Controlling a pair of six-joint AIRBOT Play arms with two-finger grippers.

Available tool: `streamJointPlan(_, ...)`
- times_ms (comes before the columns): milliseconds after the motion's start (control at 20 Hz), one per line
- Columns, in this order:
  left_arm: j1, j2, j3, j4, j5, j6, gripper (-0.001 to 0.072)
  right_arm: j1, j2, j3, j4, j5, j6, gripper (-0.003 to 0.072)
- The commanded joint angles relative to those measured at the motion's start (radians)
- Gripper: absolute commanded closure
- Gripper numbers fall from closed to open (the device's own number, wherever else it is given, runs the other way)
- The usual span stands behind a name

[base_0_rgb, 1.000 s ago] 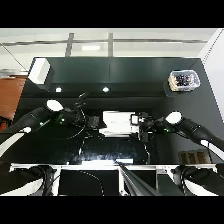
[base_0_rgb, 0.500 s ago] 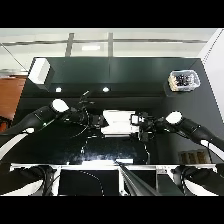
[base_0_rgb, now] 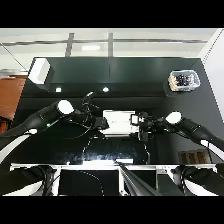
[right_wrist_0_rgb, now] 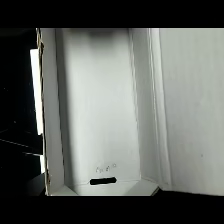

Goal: Fold the box and place the chain.

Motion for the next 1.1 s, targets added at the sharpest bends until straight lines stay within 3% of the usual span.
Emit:
streamJointPlan(0,-0.068,-0.001,0.042,0.166,0.051,-0.179,0.0238,0.001,0.000,0.000,0.000,-0.001,0.000,0.0157)
streamJointPlan(400,-0.160,-0.003,0.128,0.374,-0.004,-0.502,0.0244,0.001,0.000,0.000,0.000,-0.006,0.000,0.0158)
streamJointPlan(550,-0.183,-0.003,0.130,0.408,-0.009,-0.568,0.0250,0.001,0.000,0.000,0.000,-0.008,0.000,0.0157)
streamJointPlan(750,-0.234,-0.003,0.135,0.578,-0.057,-0.731,0.0250,0.001,0.000,0.000,0.000,-0.008,0.000,0.0157)
streamJointPlan(1050,-0.291,-0.003,0.144,0.656,-0.052,-0.841,0.0252,0.001,0.000,0.000,0.000,-0.008,0.000,0.0157)
